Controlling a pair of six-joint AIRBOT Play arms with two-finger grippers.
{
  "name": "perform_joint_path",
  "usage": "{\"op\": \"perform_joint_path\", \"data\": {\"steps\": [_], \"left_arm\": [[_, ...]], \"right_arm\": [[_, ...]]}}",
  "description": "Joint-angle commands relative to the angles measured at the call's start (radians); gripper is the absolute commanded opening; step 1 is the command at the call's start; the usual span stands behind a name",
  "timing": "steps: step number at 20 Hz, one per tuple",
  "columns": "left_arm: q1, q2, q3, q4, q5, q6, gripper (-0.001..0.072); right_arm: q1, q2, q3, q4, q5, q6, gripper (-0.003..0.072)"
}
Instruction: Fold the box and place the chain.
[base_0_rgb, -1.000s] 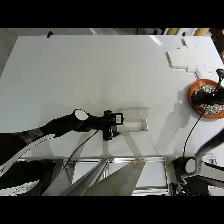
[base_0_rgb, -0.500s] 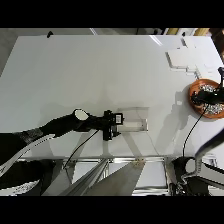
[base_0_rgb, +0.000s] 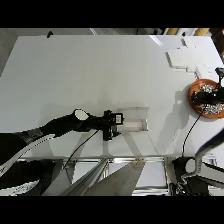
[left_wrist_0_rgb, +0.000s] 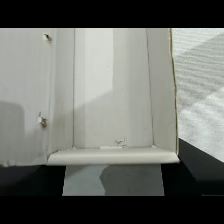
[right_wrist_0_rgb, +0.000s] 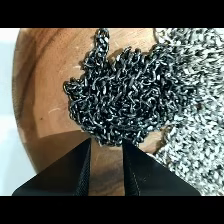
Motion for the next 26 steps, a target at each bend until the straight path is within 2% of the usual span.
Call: {"op": "perform_joint_path", "data": {"steps": [1,6,8,9,10,13,21,26], "left_arm": [[0.000,0.001,0.000,0.000,0.000,0.000,0.0204],[0.000,0.001,0.000,0.000,0.000,0.000,0.0204],[0.000,0.001,0.000,0.000,0.000,0.000,0.0204],[0.000,0.001,0.000,0.000,0.000,0.000,0.0204],[0.000,0.001,0.000,0.000,0.000,0.000,0.0204],[0.000,0.001,0.000,0.000,0.000,0.000,0.0204],[0.000,0.001,0.000,0.000,0.000,0.000,0.0204],[0.000,0.001,0.000,0.000,-0.002,0.000,0.0204]], "right_arm": [[-0.001,-0.032,0.000,0.007,-0.011,-0.006,0.0219],[-0.001,-0.032,0.000,0.007,-0.056,-0.006,0.0214],[-0.001,-0.032,0.000,0.007,-0.058,-0.006,0.0144],[-0.001,-0.032,0.000,0.009,-0.050,-0.006,0.0063],[-0.001,-0.031,0.000,0.022,-0.034,-0.008,0.0017],[0.000,0.000,0.000,0.029,0.025,-0.042,0.0016],[0.000,0.232,0.000,0.072,0.130,-0.095,0.0016],[0.000,0.365,0.000,0.262,0.241,-0.189,0.0016]]}}
